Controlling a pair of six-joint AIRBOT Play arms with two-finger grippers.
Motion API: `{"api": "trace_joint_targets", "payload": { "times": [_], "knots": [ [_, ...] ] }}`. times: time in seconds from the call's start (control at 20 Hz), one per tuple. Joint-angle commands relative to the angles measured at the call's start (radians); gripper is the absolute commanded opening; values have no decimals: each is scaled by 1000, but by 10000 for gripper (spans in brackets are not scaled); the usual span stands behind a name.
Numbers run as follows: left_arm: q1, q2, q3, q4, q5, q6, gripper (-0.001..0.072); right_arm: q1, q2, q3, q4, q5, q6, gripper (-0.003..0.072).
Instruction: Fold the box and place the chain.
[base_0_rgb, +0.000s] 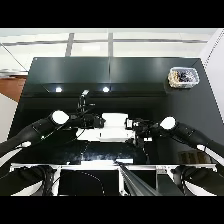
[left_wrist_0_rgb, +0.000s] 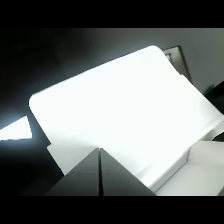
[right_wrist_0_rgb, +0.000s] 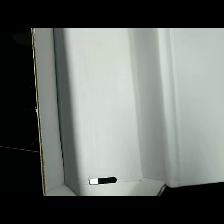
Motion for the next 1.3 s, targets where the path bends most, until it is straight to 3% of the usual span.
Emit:
{"api": "trace_joint_targets", "payload": {
  "times": [0.0,0.15,0.25,0.35,0.55,0.6,0.65,0.7,0.75,0.9,0.95,1.0,1.25],
  "knots": [
    [1,-18,4,1,-19,102,27,1,-1,0,0,0,0,407],
    [29,17,39,27,-42,156,28,1,-1,0,0,0,0,406],
    [65,47,64,140,-114,156,27,1,-1,0,0,0,0,407],
    [118,81,76,236,-240,153,27,1,-1,0,0,0,0,407],
    [290,154,78,261,-524,149,30,1,-1,0,0,0,0,407],
    [338,174,78,286,-576,149,82,1,-1,0,0,0,0,407],
    [378,190,78,307,-615,149,239,1,-1,0,0,0,0,407],
    [416,202,78,323,-657,148,522,0,-1,0,0,0,0,407],
    [441,206,77,335,-679,144,720,1,-1,0,0,0,0,407],
    [437,206,59,334,-770,336,698,1,-1,0,0,0,0,407],
    [415,206,48,328,-785,413,631,1,-1,0,0,0,0,407],
    [389,206,42,333,-784,457,619,1,-1,0,0,0,0,407],
    [249,201,31,407,-635,575,629,1,-1,0,0,0,0,407]
  ]
}}
